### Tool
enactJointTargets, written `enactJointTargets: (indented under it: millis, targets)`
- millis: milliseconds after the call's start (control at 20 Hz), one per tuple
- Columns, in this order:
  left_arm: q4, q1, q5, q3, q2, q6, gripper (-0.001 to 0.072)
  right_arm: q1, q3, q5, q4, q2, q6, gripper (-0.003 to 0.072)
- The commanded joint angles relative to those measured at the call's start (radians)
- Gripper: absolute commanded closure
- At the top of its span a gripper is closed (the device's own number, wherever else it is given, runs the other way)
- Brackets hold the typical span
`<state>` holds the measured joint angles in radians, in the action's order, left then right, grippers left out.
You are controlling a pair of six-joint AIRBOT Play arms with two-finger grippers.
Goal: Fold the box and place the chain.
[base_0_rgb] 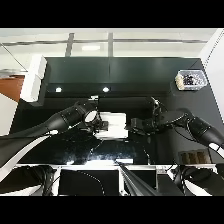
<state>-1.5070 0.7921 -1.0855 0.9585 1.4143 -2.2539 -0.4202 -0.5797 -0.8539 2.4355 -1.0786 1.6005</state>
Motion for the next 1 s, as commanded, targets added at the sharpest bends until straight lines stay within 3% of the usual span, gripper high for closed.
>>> enactJointTargets:
  millis: [0,50,100,150,300,450,600,650,700,950]
  targets:
    - [0.000,-0.001,0.000,0.001,0.000,0.002,0.0679,-0.055,-0.005,0.079,-0.002,-0.006,-0.051,0.0166]
    - [0.000,-0.001,0.000,0.001,0.000,0.002,0.0679,-0.077,-0.006,0.097,-0.008,-0.009,-0.077,0.0171]
    - [0.000,-0.001,0.000,0.001,0.000,0.002,0.0679,-0.101,-0.008,0.111,-0.019,-0.013,-0.102,0.0304]
    - [0.000,-0.001,0.001,0.001,0.000,0.002,0.0680,-0.124,-0.011,0.126,-0.037,-0.016,-0.129,0.0339]
    - [0.000,-0.001,0.002,0.001,0.000,0.002,0.0679,-0.182,-0.051,0.143,-0.196,-0.025,-0.271,0.0339]
    - [0.000,-0.001,0.000,0.001,0.000,0.002,0.0679,-0.217,-0.105,0.116,-0.323,-0.044,-0.340,0.0334]
    - [0.000,-0.001,0.000,0.001,0.000,0.002,0.0679,-0.238,-0.146,0.082,-0.349,-0.078,-0.340,0.0304]
    - [0.000,-0.001,0.000,0.001,0.000,0.002,0.0679,-0.248,-0.156,0.081,-0.352,-0.086,-0.340,0.0150]
    - [0.000,-0.001,0.000,0.001,0.000,0.002,0.0679,-0.259,-0.164,0.077,-0.359,-0.096,-0.340,0.0070]
    - [0.001,-0.001,0.000,0.001,0.000,0.002,0.0679,-0.278,-0.201,0.042,-0.383,-0.142,-0.341,0.0160]
